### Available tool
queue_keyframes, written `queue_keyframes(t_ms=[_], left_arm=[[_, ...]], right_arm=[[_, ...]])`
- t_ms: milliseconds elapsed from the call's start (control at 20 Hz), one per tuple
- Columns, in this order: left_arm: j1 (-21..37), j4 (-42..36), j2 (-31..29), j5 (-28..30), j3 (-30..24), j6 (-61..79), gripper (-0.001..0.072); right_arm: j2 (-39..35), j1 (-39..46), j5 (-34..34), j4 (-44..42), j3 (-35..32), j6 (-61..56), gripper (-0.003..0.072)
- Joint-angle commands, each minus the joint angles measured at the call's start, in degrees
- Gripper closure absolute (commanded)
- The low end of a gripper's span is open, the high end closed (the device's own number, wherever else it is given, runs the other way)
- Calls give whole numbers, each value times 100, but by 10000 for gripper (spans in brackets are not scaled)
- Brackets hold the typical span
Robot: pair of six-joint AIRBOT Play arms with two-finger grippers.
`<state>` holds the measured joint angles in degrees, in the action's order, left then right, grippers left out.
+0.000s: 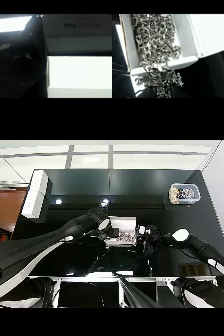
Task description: Fold the box and place the chain.
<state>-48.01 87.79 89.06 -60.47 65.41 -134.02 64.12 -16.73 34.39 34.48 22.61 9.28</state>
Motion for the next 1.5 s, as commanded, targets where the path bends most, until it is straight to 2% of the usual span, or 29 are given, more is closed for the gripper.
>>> queue_keyframes(t_ms=[0,150,250,300,400,500,600,750,950,1150,1300,1350,1400,1450], left_arm=[[2,2,0,-2,4,2,680],[2,2,0,-4,4,2,680],[2,2,0,-4,4,2,680],[2,2,0,-2,4,2,680],[2,2,0,-2,4,2,680],[0,2,0,-2,4,2,680],[0,2,0,-2,4,2,680],[2,2,0,-2,4,2,680],[2,2,0,-2,4,2,680],[2,2,0,-2,4,2,680],[2,2,0,-2,4,2,680],[2,2,0,-2,4,2,680],[2,2,0,-2,4,2,680],[2,2,0,-2,4,2,680]], right_arm=[[-92,33,20,210,39,-944,672],[-431,245,192,1303,199,-2898,673],[-754,457,828,1810,459,-3753,673],[-931,577,1220,1777,649,-4002,673],[-1233,728,2044,1373,1130,-4345,673],[-1357,761,2769,525,1659,-4538,672],[-1357,761,3143,-407,2046,-4548,672],[-1357,761,3169,-1226,2444,-4564,672],[-1355,758,3257,-1412,2889,-5007,673],[-1001,356,3217,-911,2629,-5261,672],[-522,48,2601,-286,2194,-5342,669],[-391,55,2389,-116,2092,-5453,590],[-323,103,2295,33,2063,-5495,321],[-334,225,2277,223,2090,-5493,168]])
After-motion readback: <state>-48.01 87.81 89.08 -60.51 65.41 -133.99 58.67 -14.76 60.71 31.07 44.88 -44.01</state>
